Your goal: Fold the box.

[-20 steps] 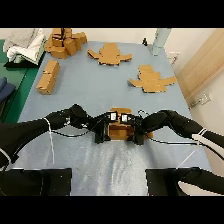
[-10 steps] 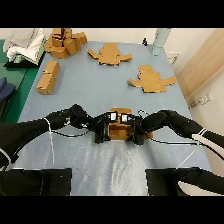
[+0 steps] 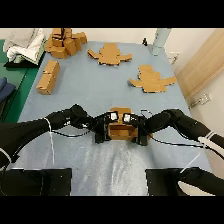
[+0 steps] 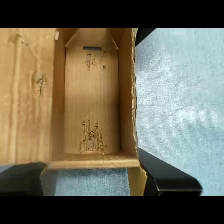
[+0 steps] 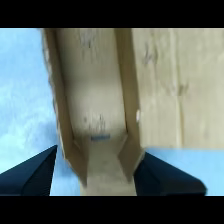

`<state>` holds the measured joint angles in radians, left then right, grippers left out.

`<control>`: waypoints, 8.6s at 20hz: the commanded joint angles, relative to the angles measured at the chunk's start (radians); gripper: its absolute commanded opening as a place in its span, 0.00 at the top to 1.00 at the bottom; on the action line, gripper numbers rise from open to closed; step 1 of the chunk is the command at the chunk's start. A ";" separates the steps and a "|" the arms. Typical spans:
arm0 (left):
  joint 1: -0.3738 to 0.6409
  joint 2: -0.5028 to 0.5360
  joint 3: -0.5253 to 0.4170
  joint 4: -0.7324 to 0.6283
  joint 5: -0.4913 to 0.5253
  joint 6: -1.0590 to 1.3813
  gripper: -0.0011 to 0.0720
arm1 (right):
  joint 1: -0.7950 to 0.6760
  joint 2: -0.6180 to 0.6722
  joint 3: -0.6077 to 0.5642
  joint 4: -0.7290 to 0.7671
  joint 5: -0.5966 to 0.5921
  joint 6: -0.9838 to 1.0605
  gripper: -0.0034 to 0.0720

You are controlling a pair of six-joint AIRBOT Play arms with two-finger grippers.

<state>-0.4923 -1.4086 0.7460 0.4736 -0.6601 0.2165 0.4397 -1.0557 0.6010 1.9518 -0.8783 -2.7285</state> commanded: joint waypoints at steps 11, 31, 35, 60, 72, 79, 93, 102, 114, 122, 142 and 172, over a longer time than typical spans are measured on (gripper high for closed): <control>0.000 0.000 0.000 0.001 -0.003 0.000 0.35 | 0.003 0.297 0.001 0.166 -0.192 0.765 0.01; 0.000 0.000 0.000 0.001 -0.003 0.000 0.35 | 0.000 -0.071 0.277 0.161 -0.013 1.040 0.95; 0.000 0.000 0.000 0.001 -0.003 0.000 0.35 | 0.002 -0.217 0.285 0.148 -0.017 1.034 0.95; 0.000 0.000 0.000 0.001 -0.003 0.000 0.35 | 0.025 0.254 0.157 0.048 -0.256 0.869 0.95; 0.000 0.000 0.000 0.001 -0.003 0.000 0.35 | 0.142 0.263 -0.077 -0.454 0.050 0.463 0.18; 0.000 0.000 0.000 0.001 -0.003 0.000 0.35 | 0.142 0.122 -0.077 -0.202 0.183 0.313 0.20; 0.000 0.000 0.000 0.001 -0.003 0.000 0.35 | 0.134 0.120 -0.102 -0.069 0.245 0.123 0.77; 0.000 0.000 0.000 0.001 -0.003 0.000 0.35 | 0.134 0.120 -0.121 -0.017 0.250 0.090 0.23; 0.000 0.000 0.000 0.001 -0.003 0.000 0.35 | 0.133 0.175 -0.107 -0.284 0.148 0.375 0.87; 0.000 0.000 0.000 0.001 -0.003 0.000 0.35 | -0.038 0.311 -0.090 -0.911 -0.163 1.484 0.95; 0.000 0.000 0.000 0.001 -0.003 0.000 0.35 | -0.208 0.184 -0.124 0.170 -0.022 0.926 0.95; 0.000 0.000 0.000 0.001 -0.003 0.000 0.35 | 0.035 0.027 0.041 -0.011 0.040 1.355 0.46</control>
<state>-0.4927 -1.4086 0.7460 0.4740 -0.6632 0.2169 0.4297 -1.0214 0.6113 2.0438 -0.8520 -1.5539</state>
